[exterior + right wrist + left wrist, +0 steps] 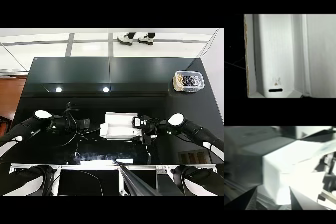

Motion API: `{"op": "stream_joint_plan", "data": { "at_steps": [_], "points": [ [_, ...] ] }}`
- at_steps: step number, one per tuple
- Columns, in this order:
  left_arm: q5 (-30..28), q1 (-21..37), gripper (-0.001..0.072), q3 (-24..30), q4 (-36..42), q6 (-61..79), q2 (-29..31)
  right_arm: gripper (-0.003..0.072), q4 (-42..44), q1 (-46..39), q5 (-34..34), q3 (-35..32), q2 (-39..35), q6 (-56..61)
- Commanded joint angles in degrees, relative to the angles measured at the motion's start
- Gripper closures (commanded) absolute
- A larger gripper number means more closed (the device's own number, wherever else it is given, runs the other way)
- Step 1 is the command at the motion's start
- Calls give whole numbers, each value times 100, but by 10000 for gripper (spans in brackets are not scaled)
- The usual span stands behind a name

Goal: Fold the box and place the chain.

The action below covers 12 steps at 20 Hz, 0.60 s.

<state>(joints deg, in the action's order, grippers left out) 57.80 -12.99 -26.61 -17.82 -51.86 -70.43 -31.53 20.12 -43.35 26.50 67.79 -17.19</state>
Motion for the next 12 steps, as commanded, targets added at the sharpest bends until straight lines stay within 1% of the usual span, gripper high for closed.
{"op": "stream_joint_plan", "data": {
  "at_steps": [1, 3, 7, 8, 9, 11, 12],
  "points": [
    [295, -55, 229, -142, 81, 114, 26, 194, 0, 0, 2, 2, 2, 2],
    [129, -234, 229, -142, 11, 114, 26, 194, 2, 0, 4, 2, 4, 4],
    [-542, -868, 231, -249, 28, 70, 26, 194, 2, 0, 4, 2, 2, 4],
    [-608, -1010, 277, -339, 28, 4, 26, 194, 2, 0, 7, 2, 2, 4],
    [-636, -1110, 366, -435, 11, -87, 26, 193, 2, 0, 7, 2, 2, 4],
    [-688, -1246, 371, -656, -140, -229, 26, 193, 2, 0, 7, 2, 2, 4],
    [-734, -1287, 371, -765, -341, -496, 26, 193, 2, 0, 7, 2, 2, 4]
  ]
}}
